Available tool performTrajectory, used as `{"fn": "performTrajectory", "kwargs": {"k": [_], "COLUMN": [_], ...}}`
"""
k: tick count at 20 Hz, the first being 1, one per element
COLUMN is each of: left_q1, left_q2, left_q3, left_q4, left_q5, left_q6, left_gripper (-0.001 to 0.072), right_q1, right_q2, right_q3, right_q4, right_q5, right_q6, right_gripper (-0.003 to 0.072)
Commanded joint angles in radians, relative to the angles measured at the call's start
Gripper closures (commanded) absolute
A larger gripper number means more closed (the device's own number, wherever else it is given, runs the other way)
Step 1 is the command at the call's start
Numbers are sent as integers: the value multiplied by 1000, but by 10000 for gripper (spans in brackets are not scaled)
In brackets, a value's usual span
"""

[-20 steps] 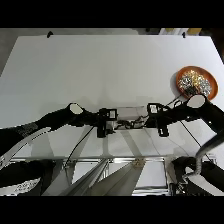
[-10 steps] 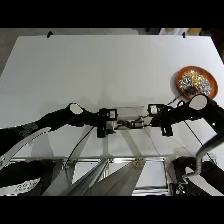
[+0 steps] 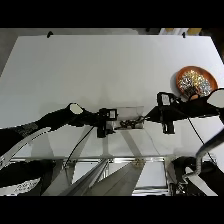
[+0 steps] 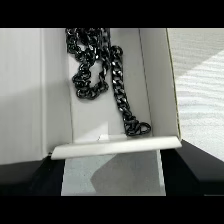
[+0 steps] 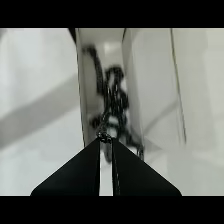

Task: Fold the box and place the chain.

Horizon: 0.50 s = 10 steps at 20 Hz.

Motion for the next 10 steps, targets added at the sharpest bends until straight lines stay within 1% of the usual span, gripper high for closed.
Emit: {"fn": "performTrajectory", "kwargs": {"k": [1,3,5,8,10], "left_q1": [0,0,0,0,0], "left_q2": [1,1,1,1,1], "left_q3": [1,1,1,1,1], "left_q4": [0,0,0,0,0], "left_q5": [0,0,0,0,0], "left_q6": [0,0,0,0,0], "left_gripper": [499,499,499,499,499], "right_q1": [1,8,51,130,156], "right_q2": [14,14,7,-33,-69], "right_q3": [11,10,10,10,8], "right_q4": [206,276,280,221,169], "right_q5": [13,-35,-93,-174,-221], "right_q6": [-5,-3,-1,13,97], "right_gripper": [671,671,670,670,670]}}
